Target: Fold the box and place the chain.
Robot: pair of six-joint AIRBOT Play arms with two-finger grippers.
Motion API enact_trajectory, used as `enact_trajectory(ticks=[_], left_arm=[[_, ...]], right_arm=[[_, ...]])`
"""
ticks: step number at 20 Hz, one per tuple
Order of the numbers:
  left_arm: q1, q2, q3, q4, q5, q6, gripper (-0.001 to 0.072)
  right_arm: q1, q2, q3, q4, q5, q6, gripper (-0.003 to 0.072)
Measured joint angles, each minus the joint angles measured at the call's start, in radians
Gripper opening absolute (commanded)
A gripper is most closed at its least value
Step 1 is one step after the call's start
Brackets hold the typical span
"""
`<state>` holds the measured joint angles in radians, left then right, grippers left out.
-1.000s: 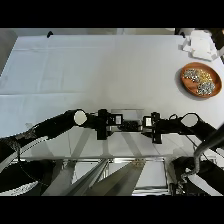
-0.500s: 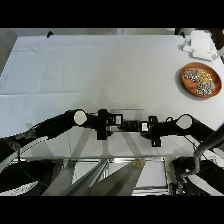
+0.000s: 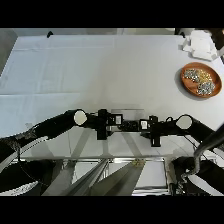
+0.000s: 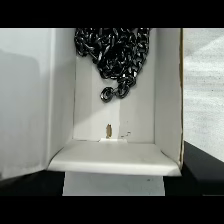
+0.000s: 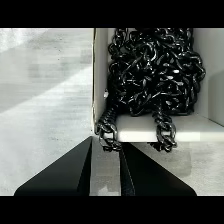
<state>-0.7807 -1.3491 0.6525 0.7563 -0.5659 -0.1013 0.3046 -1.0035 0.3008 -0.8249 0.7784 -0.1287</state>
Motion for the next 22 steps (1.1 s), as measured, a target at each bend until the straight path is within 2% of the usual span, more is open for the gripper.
enact_trajectory(ticks=[2,3,5,14,18,20,22], left_arm=[[0.0,0.0,0.0,0.0,0.0,0.0,0.0348],[0.0,0.0,0.0,0.0,0.0,0.0,0.0348],[0.0,0.0,0.0,0.0,0.0,0.0,0.0348],[0.0,0.0,0.0,0.0,0.0,0.0,0.0348],[0.0,0.0,0.0,0.001,-0.001,0.001,0.0348],[0.0,0.0,0.0,0.002,0.0,0.001,0.0348],[0.001,0.0,0.0,0.002,0.0,0.0,0.0348]], right_arm=[[0.0,0.006,-0.001,0.002,-0.016,0.011,0.0188],[0.0,0.014,0.001,0.002,-0.061,0.019,0.0221],[0.0,0.034,0.0,-0.002,-0.058,0.023,0.0263],[0.0,0.076,0.0,0.017,-0.006,0.025,0.026],[0.0,0.077,0.0,0.053,0.001,0.017,0.0237],[0.0,0.078,0.0,0.071,0.0,0.014,0.0156],[0.0,0.077,0.0,0.084,0.0,0.012,0.0132]])
